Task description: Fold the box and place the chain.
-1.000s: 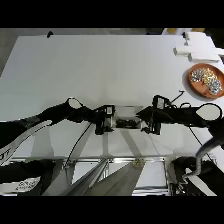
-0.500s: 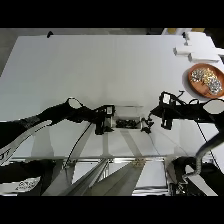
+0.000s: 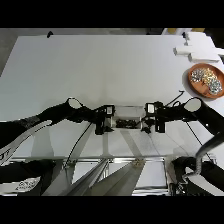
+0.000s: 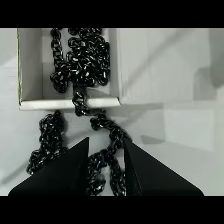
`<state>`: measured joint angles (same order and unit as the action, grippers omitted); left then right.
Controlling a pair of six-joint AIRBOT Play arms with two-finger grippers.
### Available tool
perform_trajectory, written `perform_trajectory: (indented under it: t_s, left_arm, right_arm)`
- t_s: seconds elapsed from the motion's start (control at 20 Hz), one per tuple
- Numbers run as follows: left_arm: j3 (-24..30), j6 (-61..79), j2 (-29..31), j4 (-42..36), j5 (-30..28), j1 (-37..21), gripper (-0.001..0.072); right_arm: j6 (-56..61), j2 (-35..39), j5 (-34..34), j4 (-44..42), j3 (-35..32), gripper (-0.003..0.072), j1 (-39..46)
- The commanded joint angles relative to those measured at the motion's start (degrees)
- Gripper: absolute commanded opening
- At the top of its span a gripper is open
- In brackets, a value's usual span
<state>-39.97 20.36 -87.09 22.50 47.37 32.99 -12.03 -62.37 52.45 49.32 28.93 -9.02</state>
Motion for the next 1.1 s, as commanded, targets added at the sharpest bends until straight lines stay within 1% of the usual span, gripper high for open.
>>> perform_trajectory:
  t_s: [0.0,0.05,0.1,0.45,0.5,0.7,0.8,0.95,1.05]
  left_arm:
    - [0.00,0.00,0.04,0.02,-0.02,-0.04,0.0034]
    - [0.00,0.00,0.04,0.02,-0.02,-0.04,0.0034]
    - [0.00,0.00,0.04,0.02,-0.02,-0.04,0.0034]
    - [0.00,0.00,0.04,0.02,-0.02,-0.04,0.0034]
    - [0.00,0.00,0.04,0.02,-0.02,-0.04,0.0034]
    - [0.00,0.00,0.04,0.00,-0.02,-0.04,0.0034]
    - [0.00,-0.02,0.04,0.02,-0.02,-0.04,0.0034]
    - [0.00,-0.02,0.04,0.00,-0.02,-0.04,0.0034]
    - [0.00,0.00,0.04,0.02,-0.02,-0.04,0.0034]
  right_arm:
    - [-0.52,-1.25,-2.38,0.79,0.00,0.0242,-2.29]
    - [-0.52,-1.25,-2.38,0.79,0.00,0.0240,-2.29]
    - [-0.52,-1.25,-2.38,0.79,0.00,0.0222,-2.29]
    - [-0.50,-1.57,-2.64,0.13,-0.04,0.0220,-2.29]
    - [-0.50,-1.90,-2.80,0.22,-0.20,0.0182,-2.29]
    - [0.24,-3.37,-8.90,0.42,-0.83,0.0175,-2.29]
    - [0.24,-3.37,-10.75,0.44,-0.83,0.0175,-2.27]
    - [0.20,-3.54,-11.41,0.44,-0.85,0.0175,-2.29]
    - [0.22,-4.46,-9.92,0.42,-0.85,0.0174,-2.29]
